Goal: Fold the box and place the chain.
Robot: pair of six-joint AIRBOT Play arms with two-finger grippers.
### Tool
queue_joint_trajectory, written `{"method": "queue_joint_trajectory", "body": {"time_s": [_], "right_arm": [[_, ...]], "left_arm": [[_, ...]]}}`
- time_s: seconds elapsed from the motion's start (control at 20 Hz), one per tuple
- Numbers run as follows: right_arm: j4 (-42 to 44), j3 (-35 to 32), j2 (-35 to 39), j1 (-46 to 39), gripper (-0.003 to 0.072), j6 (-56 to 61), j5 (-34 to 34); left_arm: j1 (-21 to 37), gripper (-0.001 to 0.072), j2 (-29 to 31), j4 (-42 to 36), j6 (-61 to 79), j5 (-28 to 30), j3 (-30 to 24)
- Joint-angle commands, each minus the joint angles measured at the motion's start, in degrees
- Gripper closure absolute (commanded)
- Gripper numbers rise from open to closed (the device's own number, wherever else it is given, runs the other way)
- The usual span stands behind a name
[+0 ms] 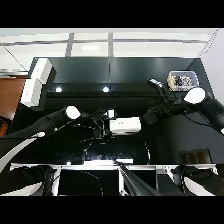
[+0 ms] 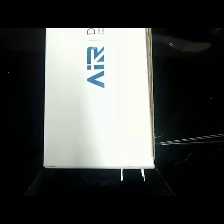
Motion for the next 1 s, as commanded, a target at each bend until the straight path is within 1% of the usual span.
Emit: {"method": "queue_joint_trajectory", "body": {"time_s": [0.0,0.1,0.2,0.4,0.45,0.65,0.95], "right_arm": [[15.1,-5.4,-1.3,-2.5,0.0681,5.3,2.3],[20.7,-6.3,-3.4,0.6,0.0681,4.2,1.2],[23.7,-6.3,-5.6,3.3,0.0680,3.9,-1.2],[21.9,-6.3,-8.8,4.2,0.0678,6.1,-7.8],[21.5,-6.3,-9.4,4.2,0.0679,6.3,-8.6],[19.6,-6.4,-11.4,4.2,0.0678,6.4,-8.1],[18.4,-6.4,-11.6,4.2,0.0678,6.4,-8.0]], "left_arm": [[0.0,0.0361,0.0,0.0,0.0,0.0,0.0],[0.0,0.0361,0.0,0.0,0.0,0.0,0.0],[0.0,0.0361,0.0,0.0,0.0,0.0,0.0],[0.0,0.0361,0.0,0.0,0.0,0.0,0.0],[0.0,0.0361,0.0,0.0,0.0,0.0,0.0],[0.0,0.0360,0.0,0.0,0.0,0.1,0.0],[0.0,0.0360,0.0,0.0,0.0,0.0,0.0]]}}
